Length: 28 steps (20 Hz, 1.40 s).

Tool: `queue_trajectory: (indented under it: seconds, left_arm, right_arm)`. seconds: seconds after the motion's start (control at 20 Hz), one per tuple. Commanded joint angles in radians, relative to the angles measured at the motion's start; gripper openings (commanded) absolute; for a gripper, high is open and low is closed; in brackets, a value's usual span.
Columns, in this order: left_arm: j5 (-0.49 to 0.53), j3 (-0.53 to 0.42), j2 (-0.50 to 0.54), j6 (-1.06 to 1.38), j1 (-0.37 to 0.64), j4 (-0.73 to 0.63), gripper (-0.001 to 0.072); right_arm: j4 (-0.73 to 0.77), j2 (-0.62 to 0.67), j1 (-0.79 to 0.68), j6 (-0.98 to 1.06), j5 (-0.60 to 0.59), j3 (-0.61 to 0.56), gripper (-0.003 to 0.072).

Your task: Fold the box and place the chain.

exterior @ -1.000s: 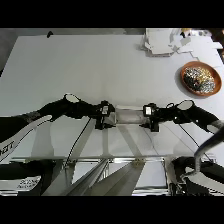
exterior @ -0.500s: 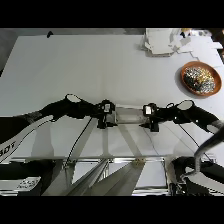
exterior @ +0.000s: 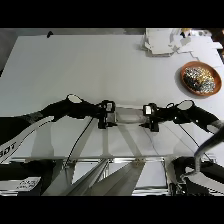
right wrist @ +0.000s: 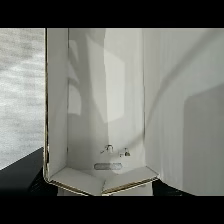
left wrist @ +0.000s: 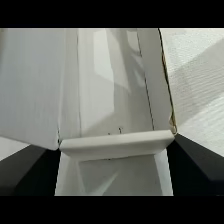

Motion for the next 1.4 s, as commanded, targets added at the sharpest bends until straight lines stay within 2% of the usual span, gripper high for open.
queue_trajectory:
  seconds: [0.0, 0.15, 0.5, 0.6, 0.65, 0.75, 0.8, 1.35]
  left_arm:
    - [0.032, 0.001, 0.002, -0.054, -0.016, 0.041, 0.0693]
    - [0.079, 0.003, 0.002, -0.080, -0.037, 0.051, 0.0693]
    - [0.077, 0.022, -0.010, -0.100, -0.051, 0.054, 0.0687]
    - [0.083, 0.033, -0.016, -0.129, -0.051, 0.057, 0.0631]
    - [0.084, 0.033, -0.016, -0.132, -0.051, 0.056, 0.0559]
    - [0.087, 0.033, -0.016, -0.132, -0.051, 0.056, 0.0204]
    - [0.088, 0.033, -0.016, -0.133, -0.051, 0.057, 0.0067]
    - [0.094, 0.033, -0.016, -0.151, -0.051, 0.057, 0.0070]
  right_arm:
    - [0.000, 0.000, 0.000, -0.001, 0.002, 0.000, 0.0410]
    - [0.000, 0.000, 0.000, -0.001, 0.001, 0.000, 0.0410]
    - [0.000, 0.000, 0.000, -0.001, 0.001, 0.000, 0.0410]
    - [0.000, 0.000, 0.000, -0.001, 0.001, 0.000, 0.0410]
    - [0.000, 0.000, 0.000, -0.001, 0.001, 0.000, 0.0410]
    - [0.000, 0.000, 0.000, -0.001, 0.001, 0.000, 0.0410]
    - [0.000, 0.000, 0.000, -0.001, 0.001, 0.000, 0.0410]
    - [0.000, 0.000, 0.000, -0.001, 0.002, 0.000, 0.0410]
